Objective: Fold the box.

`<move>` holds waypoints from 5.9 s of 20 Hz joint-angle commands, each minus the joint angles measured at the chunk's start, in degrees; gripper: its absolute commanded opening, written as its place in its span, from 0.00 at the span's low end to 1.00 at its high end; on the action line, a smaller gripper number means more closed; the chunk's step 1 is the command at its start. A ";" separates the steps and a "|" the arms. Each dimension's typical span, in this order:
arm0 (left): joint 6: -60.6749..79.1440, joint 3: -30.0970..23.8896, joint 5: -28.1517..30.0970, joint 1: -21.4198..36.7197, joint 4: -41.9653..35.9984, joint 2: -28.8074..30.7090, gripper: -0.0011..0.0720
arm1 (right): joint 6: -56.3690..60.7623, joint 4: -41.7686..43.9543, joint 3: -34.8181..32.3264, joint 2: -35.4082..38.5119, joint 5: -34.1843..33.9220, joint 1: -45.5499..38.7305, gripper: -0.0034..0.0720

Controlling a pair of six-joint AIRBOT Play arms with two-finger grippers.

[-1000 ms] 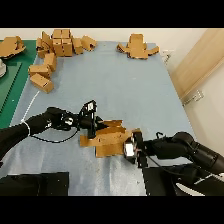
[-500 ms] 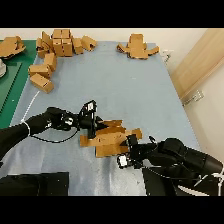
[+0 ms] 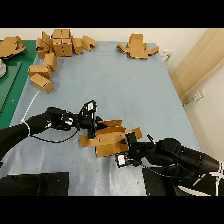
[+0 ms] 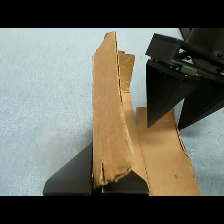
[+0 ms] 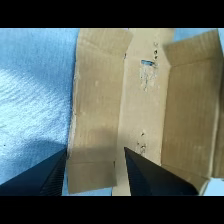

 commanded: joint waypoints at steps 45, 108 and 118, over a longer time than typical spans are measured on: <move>-0.09 -0.02 0.00 -0.02 0.00 0.00 0.03 | 13.66 -4.44 1.16 1.60 11.67 -9.16 0.82; -0.11 -0.02 -4.76 0.00 -0.35 0.00 0.03 | -21.16 25.92 14.73 -24.24 -6.32 -22.08 0.63; -0.31 -0.02 -0.24 0.00 0.04 0.00 0.03 | -21.09 23.37 14.73 -24.20 -8.24 -22.10 0.63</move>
